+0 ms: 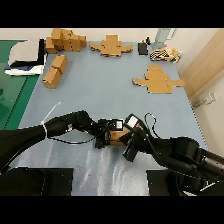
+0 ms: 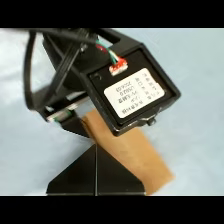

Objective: Fold the box.

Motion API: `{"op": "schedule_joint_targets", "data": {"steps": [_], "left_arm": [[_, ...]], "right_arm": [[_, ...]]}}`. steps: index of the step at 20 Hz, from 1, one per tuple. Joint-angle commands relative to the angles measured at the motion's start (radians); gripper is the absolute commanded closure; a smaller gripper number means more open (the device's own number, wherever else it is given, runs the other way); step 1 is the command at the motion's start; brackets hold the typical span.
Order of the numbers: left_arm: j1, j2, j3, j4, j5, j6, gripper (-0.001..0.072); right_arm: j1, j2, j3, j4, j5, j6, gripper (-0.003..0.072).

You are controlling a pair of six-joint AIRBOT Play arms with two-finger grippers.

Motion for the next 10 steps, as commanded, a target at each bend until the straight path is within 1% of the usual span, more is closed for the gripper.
{"op": "schedule_joint_targets", "data": {"steps": [1,2,4,5,6,8,10], "left_arm": [[0.000,0.000,0.000,0.000,0.000,0.000,0.0186],[0.000,0.000,0.000,0.000,0.000,0.000,0.0186],[0.000,0.000,0.000,0.000,0.000,0.000,0.0186],[0.000,0.000,0.000,0.000,0.000,0.000,0.0186],[0.000,0.000,0.000,0.000,0.000,0.000,0.0185],[0.000,0.000,0.000,0.000,0.000,0.000,0.0186],[0.000,0.000,0.000,0.000,0.000,0.000,0.0186]], "right_arm": [[-0.010,0.017,-0.011,0.260,0.010,0.294,0.0685],[-0.021,0.018,-0.034,0.313,0.019,0.341,0.0685],[-0.035,0.025,-0.099,0.486,0.076,0.338,0.0686],[-0.034,0.029,-0.127,0.548,0.107,0.338,0.0685],[-0.034,0.038,-0.159,0.617,0.153,0.338,0.0685],[-0.028,0.090,-0.238,0.729,0.282,0.338,0.0686],[-0.009,0.168,-0.317,0.760,0.400,0.365,0.0686]]}}
